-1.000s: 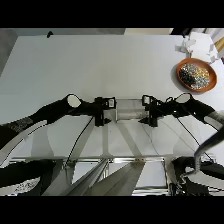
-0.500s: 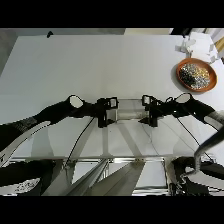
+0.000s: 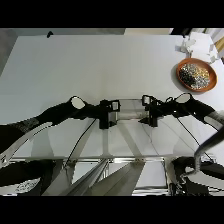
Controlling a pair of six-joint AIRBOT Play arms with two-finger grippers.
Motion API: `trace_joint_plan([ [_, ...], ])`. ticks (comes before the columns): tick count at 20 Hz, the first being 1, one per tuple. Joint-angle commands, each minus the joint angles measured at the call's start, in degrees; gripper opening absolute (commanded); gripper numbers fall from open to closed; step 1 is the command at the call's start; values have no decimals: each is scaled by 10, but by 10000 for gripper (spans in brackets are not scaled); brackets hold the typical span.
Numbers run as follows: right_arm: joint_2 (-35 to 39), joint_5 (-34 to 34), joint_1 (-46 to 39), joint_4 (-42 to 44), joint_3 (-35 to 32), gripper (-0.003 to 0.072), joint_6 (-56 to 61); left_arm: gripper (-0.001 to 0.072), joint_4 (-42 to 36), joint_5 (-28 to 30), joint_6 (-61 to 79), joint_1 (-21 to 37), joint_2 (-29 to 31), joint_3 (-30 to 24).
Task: Fold the box and place the chain.
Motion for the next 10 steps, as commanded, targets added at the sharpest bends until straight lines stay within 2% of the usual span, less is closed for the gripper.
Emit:
trace_joint_plan([
  [1,0,0,0,0,0,400,0,703,-16,9,1,-4,-11,7],
  [7,0,0,0,0,0,400,0,690,-45,13,7,-18,-39,14],
  [8,0,0,0,0,0,400,0,649,-45,14,7,-18,-43,14],
  [10,0,0,0,0,0,400,0,405,-44,15,8,-19,-46,14],
])
